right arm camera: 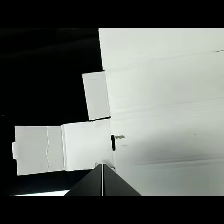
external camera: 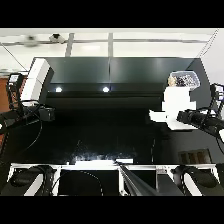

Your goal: Fold the box and place the chain.

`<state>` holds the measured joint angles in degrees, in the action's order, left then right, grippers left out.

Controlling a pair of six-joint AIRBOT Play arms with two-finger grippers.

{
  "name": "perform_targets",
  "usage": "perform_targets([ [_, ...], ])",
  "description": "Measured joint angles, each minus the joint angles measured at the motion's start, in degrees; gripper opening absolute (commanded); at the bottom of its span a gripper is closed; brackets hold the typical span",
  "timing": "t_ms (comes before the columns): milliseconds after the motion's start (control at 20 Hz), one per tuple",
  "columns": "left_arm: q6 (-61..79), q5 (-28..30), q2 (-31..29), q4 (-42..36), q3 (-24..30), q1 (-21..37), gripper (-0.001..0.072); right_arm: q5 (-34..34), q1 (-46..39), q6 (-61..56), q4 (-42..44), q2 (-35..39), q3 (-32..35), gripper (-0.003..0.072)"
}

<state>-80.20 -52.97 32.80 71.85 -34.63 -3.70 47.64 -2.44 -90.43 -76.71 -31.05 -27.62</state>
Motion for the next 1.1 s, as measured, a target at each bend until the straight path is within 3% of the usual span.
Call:
perform_targets([
  [750, 0.0, 0.3, 0.0, -0.2, 0.0, 0.0, 0.003, 0.0, 0.0, 0.0, 0.0, 0.0, 0.0, 0.0017],
  [1000, 0.0, 6.9, 0.3, -0.7, 0.0, 0.0, 0.003, -1.9, 0.0, 0.0, 0.9, 0.0, 0.0, 0.0019],
  [1050, 0.0, 8.6, 0.4, -0.8, 0.0, 0.0, 0.003, -3.0, 0.0, 0.0, 1.1, 0.0, 0.0, 0.0088],
  [1100, 0.0, 10.1, 0.6, -0.7, 0.0, 0.0, 0.003, -4.3, 0.0, 0.0, 1.3, 0.0, 0.0, 0.0554],
])
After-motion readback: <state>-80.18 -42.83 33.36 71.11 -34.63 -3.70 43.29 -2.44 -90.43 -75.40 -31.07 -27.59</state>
